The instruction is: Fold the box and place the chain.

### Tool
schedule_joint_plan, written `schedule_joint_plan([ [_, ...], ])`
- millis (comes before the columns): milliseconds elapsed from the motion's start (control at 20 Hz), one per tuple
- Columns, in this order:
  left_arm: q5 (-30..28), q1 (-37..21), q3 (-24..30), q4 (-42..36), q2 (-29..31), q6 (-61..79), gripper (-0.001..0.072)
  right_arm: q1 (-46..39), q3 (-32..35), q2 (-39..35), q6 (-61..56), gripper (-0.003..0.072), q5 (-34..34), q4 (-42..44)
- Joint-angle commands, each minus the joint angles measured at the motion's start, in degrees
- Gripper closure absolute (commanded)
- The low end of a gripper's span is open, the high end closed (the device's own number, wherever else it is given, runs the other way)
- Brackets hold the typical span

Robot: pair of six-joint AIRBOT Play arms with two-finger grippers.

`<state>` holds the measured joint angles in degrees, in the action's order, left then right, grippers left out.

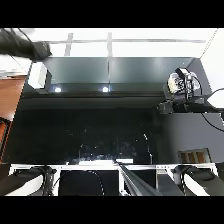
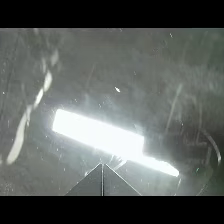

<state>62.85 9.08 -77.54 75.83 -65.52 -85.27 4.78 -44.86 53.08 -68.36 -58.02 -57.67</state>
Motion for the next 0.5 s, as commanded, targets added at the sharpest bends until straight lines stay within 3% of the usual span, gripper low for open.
schedule_joint_plan([
  [0, -12.1, 10.3, 27.6, 5.8, 13.5, -5.5, 0.0689, 3.3, 0.6, 0.2, 0.2, 0.0674, 6.7, -2.8],
  [100, -15.4, 11.8, 38.1, 6.9, 16.9, -9.1, 0.0689, 3.8, 3.7, 0.4, 0.2, 0.0674, 11.7, -5.9],
  [150, -15.1, 11.7, 40.8, 6.8, 17.6, -10.9, 0.0689, 3.8, 5.7, 0.4, 0.2, 0.0674, 14.3, -6.1],
  [450, -16.5, 11.7, 42.3, 3.7, 17.8, -11.0, 0.0687, 3.8, 8.3, 0.4, 0.0, 0.0674, 13.3, -5.9],
])
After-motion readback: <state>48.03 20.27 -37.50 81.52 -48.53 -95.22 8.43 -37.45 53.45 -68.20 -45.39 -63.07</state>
